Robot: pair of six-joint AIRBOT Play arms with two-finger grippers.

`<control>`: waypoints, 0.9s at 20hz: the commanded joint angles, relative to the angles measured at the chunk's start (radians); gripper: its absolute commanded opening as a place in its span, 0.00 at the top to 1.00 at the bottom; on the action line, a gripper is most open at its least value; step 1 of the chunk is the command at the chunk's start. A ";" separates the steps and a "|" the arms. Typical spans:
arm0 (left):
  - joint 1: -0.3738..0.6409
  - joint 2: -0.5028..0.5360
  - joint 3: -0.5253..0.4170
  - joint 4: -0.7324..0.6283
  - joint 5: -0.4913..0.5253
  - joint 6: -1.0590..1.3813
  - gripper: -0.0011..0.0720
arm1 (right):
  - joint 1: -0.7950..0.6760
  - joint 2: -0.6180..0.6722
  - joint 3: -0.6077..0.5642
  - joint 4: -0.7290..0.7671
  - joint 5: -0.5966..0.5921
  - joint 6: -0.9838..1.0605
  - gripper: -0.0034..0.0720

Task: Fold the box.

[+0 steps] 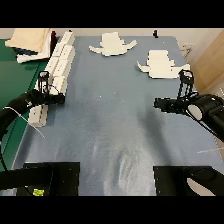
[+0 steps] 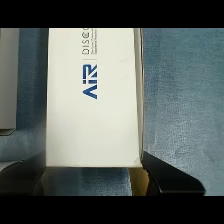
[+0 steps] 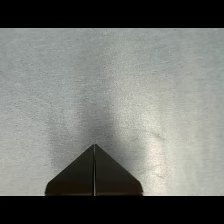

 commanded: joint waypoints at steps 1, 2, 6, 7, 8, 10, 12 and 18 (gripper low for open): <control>0.001 -0.002 0.001 -0.002 0.004 0.006 0.36 | 0.002 -0.002 0.001 0.007 0.001 0.000 0.95; 0.001 -0.002 0.001 -0.002 0.003 0.006 0.36 | 0.002 -0.002 0.001 0.007 0.002 0.000 0.95; 0.001 -0.002 0.001 -0.002 0.002 0.006 0.09 | 0.002 -0.002 0.001 0.007 0.001 0.000 0.95; 0.001 -0.002 0.001 -0.002 0.002 0.004 0.04 | 0.002 -0.002 0.001 0.007 0.001 0.000 0.95; 0.001 -0.002 0.001 -0.002 0.001 0.004 0.04 | 0.002 -0.002 0.001 0.006 0.001 0.000 0.95; 0.002 -0.002 0.001 -0.002 -0.008 0.005 0.04 | 0.002 -0.002 0.001 0.007 0.002 0.000 0.95; 0.006 0.001 0.005 0.002 -0.060 0.007 0.04 | 0.002 -0.002 0.001 0.007 0.002 0.000 0.95; 0.068 0.082 0.124 0.042 -0.459 0.000 0.04 | 0.002 -0.002 0.001 0.013 0.003 0.000 0.95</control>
